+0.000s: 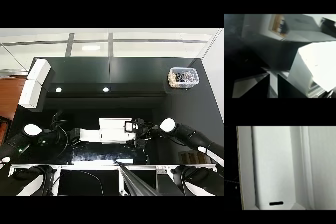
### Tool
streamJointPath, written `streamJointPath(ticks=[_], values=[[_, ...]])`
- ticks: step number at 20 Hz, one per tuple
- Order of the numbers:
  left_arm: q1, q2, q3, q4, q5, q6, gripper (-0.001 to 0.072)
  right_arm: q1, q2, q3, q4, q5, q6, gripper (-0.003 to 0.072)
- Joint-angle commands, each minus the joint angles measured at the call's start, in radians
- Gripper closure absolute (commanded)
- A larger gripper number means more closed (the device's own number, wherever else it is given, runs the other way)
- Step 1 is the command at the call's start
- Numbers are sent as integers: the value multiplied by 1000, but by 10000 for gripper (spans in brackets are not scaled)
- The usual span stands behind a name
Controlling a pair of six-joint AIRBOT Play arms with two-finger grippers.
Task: Fold the box and place the chain.
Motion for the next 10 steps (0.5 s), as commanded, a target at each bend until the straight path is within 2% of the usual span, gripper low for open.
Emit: streamJointPath(ticks=[1,2,3,4,5,6,10], values=[[-54,-14,13,-63,22,80,523,0,-1,0,0,1,0,209],[-58,-14,19,-67,14,85,523,0,-1,0,0,1,0,209],[-61,-14,27,-66,4,87,475,0,-1,0,0,1,0,209],[-61,-13,34,-66,-7,96,300,0,-1,0,0,1,0,209],[-61,-12,43,-67,-21,113,211,0,-1,0,0,1,0,209],[-61,-11,51,-67,-35,123,173,0,-1,0,0,1,0,209],[-66,-11,107,-66,-90,127,171,0,-1,0,0,1,0,209]])
